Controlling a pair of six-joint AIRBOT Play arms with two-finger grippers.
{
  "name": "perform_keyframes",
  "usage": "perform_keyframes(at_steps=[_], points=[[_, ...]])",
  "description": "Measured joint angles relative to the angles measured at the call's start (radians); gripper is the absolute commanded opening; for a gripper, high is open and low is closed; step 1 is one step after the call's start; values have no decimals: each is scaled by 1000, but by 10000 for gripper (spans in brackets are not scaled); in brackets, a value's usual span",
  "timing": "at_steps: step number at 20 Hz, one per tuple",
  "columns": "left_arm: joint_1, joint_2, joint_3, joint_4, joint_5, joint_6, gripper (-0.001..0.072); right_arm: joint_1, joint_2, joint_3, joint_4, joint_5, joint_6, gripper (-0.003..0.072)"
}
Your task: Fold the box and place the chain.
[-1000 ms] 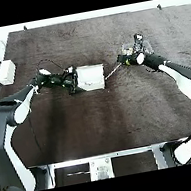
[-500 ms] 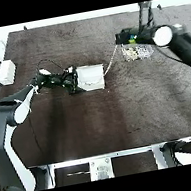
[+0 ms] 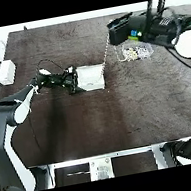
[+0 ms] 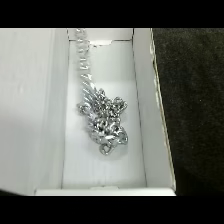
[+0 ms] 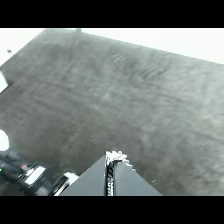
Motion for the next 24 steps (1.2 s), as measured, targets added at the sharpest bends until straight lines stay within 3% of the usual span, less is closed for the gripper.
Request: perform_keyframes(at_steps=[8, 17, 24], points=[[0, 0, 0, 0, 0, 0, 356, 92, -77, -65, -127, -50, 212, 7], [0, 0, 0, 0, 0, 0, 356, 138, -141, -74, -169, -62, 301, 7], [0, 0, 0, 0, 0, 0, 356, 157, -327, -87, -170, -131, 394, 7]])
